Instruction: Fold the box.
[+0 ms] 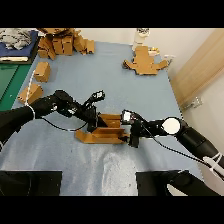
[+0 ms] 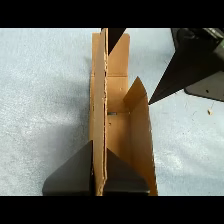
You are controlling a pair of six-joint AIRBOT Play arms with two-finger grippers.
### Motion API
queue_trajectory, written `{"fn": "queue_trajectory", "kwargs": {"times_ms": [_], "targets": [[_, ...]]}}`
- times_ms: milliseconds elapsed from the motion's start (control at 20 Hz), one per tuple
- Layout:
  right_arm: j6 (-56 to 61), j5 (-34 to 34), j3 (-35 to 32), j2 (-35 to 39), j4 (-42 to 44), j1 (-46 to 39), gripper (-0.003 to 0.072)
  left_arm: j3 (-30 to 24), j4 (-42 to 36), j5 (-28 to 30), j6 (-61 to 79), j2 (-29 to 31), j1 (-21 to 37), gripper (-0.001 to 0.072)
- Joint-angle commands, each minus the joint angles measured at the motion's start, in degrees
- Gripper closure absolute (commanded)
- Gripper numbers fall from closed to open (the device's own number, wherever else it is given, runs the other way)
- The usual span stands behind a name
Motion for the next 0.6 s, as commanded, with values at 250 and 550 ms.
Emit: {"fn": "queue_trajectory", "kwargs": {"times_ms": [250, 550], "targets": [[-7.41, -1.14, -0.02, -4.22, 4.66, -1.14, -0.0034, 0.07, 0.02, 0.00, 0.00, 0.00, -0.04, 0.0696], [-10.14, 0.13, -0.02, -7.10, 5.92, -2.54, -0.0034, 0.07, 0.02, 0.00, 0.00, 0.00, -0.04, 0.0696]]}}
